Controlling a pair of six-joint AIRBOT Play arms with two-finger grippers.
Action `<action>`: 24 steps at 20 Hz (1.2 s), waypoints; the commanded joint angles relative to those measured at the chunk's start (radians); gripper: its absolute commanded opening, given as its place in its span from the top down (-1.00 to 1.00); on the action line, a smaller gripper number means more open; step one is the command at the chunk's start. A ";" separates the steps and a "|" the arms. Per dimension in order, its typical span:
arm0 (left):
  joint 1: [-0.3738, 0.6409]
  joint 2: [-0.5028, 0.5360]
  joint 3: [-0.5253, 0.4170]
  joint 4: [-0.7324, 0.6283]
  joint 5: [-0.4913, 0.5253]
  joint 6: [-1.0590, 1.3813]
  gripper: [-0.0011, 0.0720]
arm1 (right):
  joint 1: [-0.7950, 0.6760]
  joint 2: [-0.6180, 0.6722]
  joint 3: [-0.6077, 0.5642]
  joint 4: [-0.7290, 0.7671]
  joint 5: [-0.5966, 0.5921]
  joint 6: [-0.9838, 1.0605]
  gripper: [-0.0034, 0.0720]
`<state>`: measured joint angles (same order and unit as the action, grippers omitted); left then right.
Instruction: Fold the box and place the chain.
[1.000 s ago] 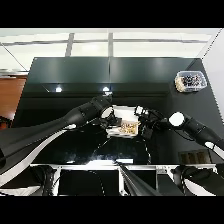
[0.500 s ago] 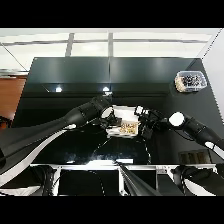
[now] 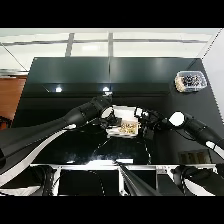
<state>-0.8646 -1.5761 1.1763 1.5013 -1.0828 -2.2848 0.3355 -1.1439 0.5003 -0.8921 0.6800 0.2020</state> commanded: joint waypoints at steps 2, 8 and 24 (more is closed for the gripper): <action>0.000 0.000 0.000 0.000 0.000 0.000 0.89 | 0.001 0.012 0.000 0.000 0.020 0.003 -0.83; 0.000 0.000 0.000 0.000 -0.001 0.000 0.89 | 0.001 0.012 0.000 0.028 0.008 0.030 -0.67; 0.000 0.000 0.000 0.000 0.000 0.000 0.89 | 0.001 0.012 0.000 0.016 0.005 0.044 0.45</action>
